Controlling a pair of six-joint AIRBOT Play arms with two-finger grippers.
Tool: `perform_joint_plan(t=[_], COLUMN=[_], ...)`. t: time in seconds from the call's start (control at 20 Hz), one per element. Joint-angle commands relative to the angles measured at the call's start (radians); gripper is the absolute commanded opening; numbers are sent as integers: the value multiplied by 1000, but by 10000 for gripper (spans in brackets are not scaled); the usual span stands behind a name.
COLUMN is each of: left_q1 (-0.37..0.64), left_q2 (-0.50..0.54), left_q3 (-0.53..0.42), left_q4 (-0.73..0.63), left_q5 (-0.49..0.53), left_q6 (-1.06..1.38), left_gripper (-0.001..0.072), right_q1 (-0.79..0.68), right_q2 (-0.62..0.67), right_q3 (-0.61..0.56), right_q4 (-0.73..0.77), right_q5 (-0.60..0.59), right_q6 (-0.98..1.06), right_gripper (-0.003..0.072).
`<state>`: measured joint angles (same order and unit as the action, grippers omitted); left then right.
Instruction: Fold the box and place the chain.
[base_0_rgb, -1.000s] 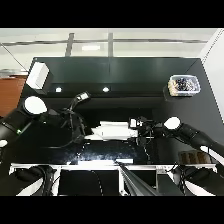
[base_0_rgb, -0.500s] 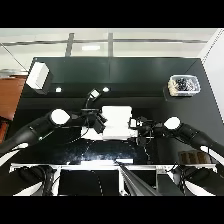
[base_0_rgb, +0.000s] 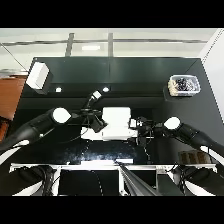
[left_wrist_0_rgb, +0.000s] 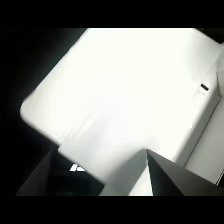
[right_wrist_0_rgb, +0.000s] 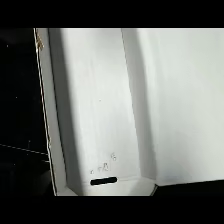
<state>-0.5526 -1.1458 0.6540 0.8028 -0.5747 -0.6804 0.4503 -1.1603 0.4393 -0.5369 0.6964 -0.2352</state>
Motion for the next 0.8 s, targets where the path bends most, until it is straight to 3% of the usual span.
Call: perform_joint_plan(t=[0.0,0.2,0.3,0.5,0.75], left_q1=[101,216,216,169,70], left_q2=[108,164,164,152,90], left_q3=[8,5,-27,-111,-125], left_q4=[110,187,179,175,115], left_q5=[-97,-434,-507,-399,-212], left_q6=[-3,120,283,492,528], left_gripper=[719,714,714,714,689], right_q1=[0,0,0,0,0], right_q2=[0,0,0,0,0], right_q3=[0,0,0,0,0], right_q4=[-2,-2,-2,-2,-2], right_q5=[6,6,6,6,6], right_q6=[0,0,0,0,0], right_gripper=[478,477,478,477,478])
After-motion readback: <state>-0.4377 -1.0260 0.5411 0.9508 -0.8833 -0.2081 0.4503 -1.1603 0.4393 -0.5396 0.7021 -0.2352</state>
